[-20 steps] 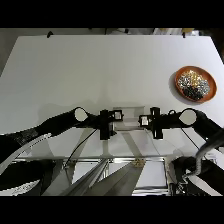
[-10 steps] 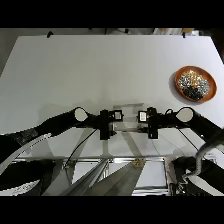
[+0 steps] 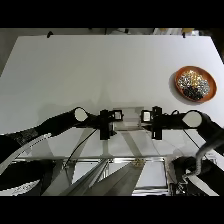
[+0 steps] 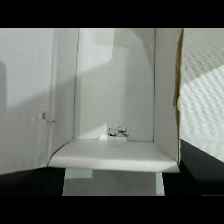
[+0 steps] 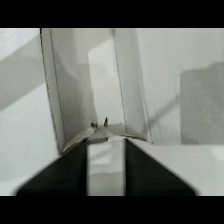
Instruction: Fold the box and place the chain.
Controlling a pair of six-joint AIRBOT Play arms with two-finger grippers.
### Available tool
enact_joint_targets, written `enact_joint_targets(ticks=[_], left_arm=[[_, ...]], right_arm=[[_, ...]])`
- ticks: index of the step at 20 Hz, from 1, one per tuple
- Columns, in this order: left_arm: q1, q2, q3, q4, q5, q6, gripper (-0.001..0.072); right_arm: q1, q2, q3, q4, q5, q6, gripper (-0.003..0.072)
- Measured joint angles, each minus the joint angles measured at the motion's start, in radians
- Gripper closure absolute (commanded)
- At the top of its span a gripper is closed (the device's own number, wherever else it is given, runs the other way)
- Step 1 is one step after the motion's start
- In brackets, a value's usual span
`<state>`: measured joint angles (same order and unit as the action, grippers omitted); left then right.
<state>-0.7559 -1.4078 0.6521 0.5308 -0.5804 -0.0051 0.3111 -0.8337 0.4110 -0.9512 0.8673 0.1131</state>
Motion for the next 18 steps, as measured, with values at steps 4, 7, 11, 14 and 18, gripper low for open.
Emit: enact_joint_targets(ticks=[4, 7, 11, 14, 18], left_arm=[[0.0, 0.0, 0.0, 0.0, 0.0, 0.0, 0.0458], [0.0, 0.0, 0.0, 0.0, 0.0, 0.001, 0.0458], [0.0, 0.0, 0.0, 0.0, 0.0, 0.001, 0.0458], [0.0, 0.0, 0.0, 0.0, 0.0, 0.001, 0.0458], [0.0, 0.0, 0.0, 0.0, 0.0, 0.001, 0.0458]], right_arm=[[-0.069, 0.113, -0.001, -0.071, 0.052, 0.21, 0.0668], [-0.174, 0.147, 0.0, -0.092, 0.025, 0.422, 0.0668], [-0.296, 0.126, -0.008, -0.13, -0.003, 0.714, 0.0668], [-0.333, 0.063, -0.018, -0.133, -0.009, 0.854, 0.0667], [-0.349, -0.034, -0.023, -0.084, 0.007, 0.935, 0.0667]])
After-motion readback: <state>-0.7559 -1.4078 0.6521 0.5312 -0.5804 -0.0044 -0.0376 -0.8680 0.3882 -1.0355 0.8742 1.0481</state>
